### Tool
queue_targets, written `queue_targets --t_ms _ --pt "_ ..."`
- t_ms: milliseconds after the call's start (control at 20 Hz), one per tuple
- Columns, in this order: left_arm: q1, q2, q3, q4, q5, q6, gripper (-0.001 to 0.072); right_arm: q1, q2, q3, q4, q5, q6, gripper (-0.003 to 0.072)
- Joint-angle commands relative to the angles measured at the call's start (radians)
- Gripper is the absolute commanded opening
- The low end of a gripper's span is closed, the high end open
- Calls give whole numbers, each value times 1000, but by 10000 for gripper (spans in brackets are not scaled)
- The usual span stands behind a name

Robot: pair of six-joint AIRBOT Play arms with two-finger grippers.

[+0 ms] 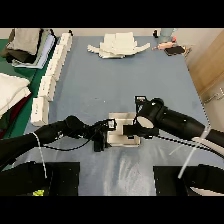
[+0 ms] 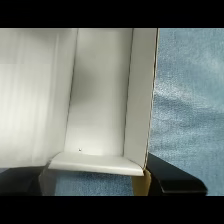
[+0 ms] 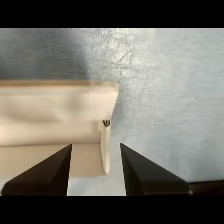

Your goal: Fold the box.

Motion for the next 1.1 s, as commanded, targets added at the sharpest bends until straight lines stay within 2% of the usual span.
queue_targets --t_ms 0,50,100,250,350,450,600,700,750,900,1050 --pt "0 0 1 1 0 0 615 -9 114 42 -30 74 1 342" --pt "0 0 1 0 0 0 615 -28 155 42 -47 102 0 131" --pt "0 0 1 1 0 0 615 -64 185 42 -69 134 -8 -1" --pt "0 0 1 1 0 0 615 -296 213 31 -85 132 -209 0" --pt "0 0 1 1 0 0 615 -510 177 8 32 18 -421 0" --pt "0 0 1 1 0 0 615 -734 77 2 282 -72 -695 0" --pt "0 0 1 0 0 0 615 -975 -129 2 803 -54 -1100 0" --pt "0 0 1 1 0 0 615 -1037 -254 10 1056 12 -1257 0" --pt "0 0 1 1 0 0 615 -1036 -307 23 1110 51 -1287 1" --pt "0 0 1 1 0 0 616 -972 -422 64 1132 152 -1347 1" --pt "0 0 1 1 0 0 615 -873 -436 69 1132 189 -1501 1"
